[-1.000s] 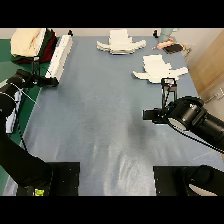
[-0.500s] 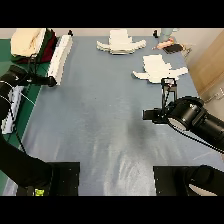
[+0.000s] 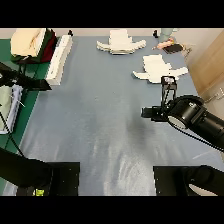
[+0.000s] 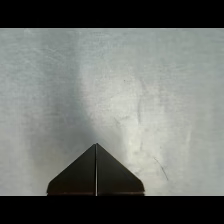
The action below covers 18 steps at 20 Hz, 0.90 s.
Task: Fold the box.
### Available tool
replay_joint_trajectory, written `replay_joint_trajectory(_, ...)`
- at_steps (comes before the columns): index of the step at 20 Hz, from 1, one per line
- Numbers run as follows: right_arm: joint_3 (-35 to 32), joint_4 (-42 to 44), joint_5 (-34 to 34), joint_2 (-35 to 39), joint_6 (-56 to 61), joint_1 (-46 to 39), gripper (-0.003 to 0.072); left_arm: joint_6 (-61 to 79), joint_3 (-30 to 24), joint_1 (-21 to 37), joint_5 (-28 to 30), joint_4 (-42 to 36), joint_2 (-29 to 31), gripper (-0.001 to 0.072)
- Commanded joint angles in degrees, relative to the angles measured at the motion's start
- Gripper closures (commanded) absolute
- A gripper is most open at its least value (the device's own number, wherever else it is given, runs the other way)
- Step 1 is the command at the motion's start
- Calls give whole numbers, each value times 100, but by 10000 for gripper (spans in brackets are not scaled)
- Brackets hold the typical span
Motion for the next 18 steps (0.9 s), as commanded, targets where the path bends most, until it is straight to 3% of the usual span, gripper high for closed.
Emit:
replay_joint_trajectory(1, 293, 337, -208, -315, -280, -332, 682, 190, -260, 153, -1137, -870, 664, -11)
replay_joint_trajectory(5, 1117, 857, -205, -1051, -1338, -798, 682, 743, -1419, -476, -1600, -1759, 1871, -11)
replay_joint_trajectory(8, 1735, 1126, -208, -1530, -1947, -933, 682, 667, -2422, -1259, -1421, -2114, 2730, -11)
replay_joint_trajectory(11, 2105, 1185, -223, -1753, -2164, -929, 682, 210, -3193, -2039, -855, -2116, 3423, -11)
replay_joint_trajectory(15, 2116, 1207, -203, -1749, -2164, -931, 682, -251, -3727, -2922, -428, -2118, 3733, -11)
replay_joint_trajectory(18, 2116, 1209, -201, -1749, -2164, -931, 682, -297, -3810, -3495, -275, -2116, 3694, -11)
